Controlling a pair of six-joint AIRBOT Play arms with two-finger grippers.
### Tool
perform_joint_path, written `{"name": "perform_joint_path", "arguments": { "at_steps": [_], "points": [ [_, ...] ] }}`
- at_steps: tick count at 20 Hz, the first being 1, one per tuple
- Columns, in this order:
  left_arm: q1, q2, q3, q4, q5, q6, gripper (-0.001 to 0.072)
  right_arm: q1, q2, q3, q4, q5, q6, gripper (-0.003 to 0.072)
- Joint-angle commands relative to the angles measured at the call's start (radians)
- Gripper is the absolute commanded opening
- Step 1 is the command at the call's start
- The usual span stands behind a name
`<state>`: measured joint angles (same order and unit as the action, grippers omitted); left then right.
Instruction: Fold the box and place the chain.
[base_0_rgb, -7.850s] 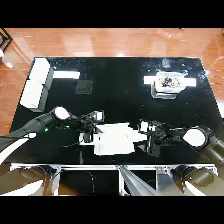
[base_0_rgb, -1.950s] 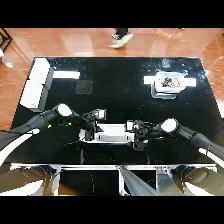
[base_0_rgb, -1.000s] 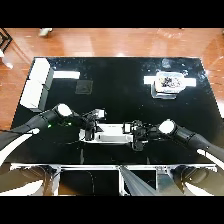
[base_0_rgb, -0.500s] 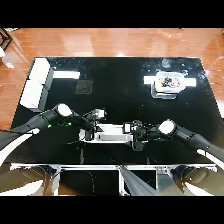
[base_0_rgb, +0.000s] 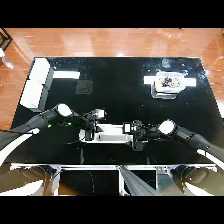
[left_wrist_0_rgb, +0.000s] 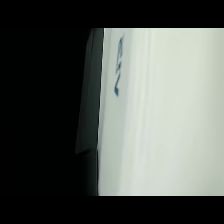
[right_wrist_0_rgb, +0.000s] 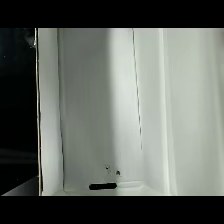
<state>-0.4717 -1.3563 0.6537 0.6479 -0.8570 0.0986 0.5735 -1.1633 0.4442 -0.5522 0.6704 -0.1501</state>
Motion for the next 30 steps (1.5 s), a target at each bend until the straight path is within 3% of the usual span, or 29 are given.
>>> {"name": "perform_joint_path", "arguments": {
  "at_steps": [1, 3, 9, 14, 19, 20, 21, 22, 25, 27, 30],
  "points": [
    [0.001, -0.001, 0.002, 0.016, -0.042, -0.003, 0.0027, 0.000, -0.001, -0.001, 0.001, -0.002, 0.002, 0.0540],
    [0.002, -0.001, 0.002, 0.032, -0.034, -0.034, 0.0239, 0.000, -0.001, -0.001, 0.001, -0.001, 0.002, 0.0540],
    [0.033, 0.026, 0.025, 0.111, -0.021, -0.145, 0.0521, 0.000, -0.001, -0.001, 0.001, -0.002, 0.002, 0.0540],
    [0.152, 0.147, 0.024, 0.133, -0.043, -0.269, 0.0524, 0.000, -0.001, -0.001, 0.001, -0.002, 0.002, 0.0540],
    [0.323, 0.307, 0.032, 0.118, -0.171, -0.469, 0.0515, 0.000, -0.001, -0.001, 0.001, -0.001, 0.001, 0.0540],
    [0.355, 0.327, 0.042, 0.103, -0.216, -0.499, 0.0434, 0.001, -0.001, -0.001, 0.001, -0.001, 0.002, 0.0540],
    [0.385, 0.340, 0.056, 0.093, -0.282, -0.508, 0.0178, 0.000, -0.001, -0.001, 0.001, -0.001, 0.002, 0.0540],
    [0.404, 0.343, 0.070, 0.094, -0.349, -0.507, 0.0024, 0.000, -0.001, -0.001, 0.001, -0.001, 0.002, 0.0540],
    [0.400, 0.348, 0.077, 0.104, -0.489, -0.524, 0.0017, 0.000, -0.001, -0.001, 0.000, -0.001, 0.001, 0.0540],
    [0.341, 0.370, 0.077, 0.184, -0.490, -0.632, 0.0016, 0.000, -0.001, -0.001, 0.000, -0.001, 0.001, 0.0540],
    [0.208, 0.440, 0.019, 0.233, -0.403, -0.700, 0.0016, 0.000, -0.001, -0.001, 0.000, -0.001, 0.001, 0.0540]
  ]
}}
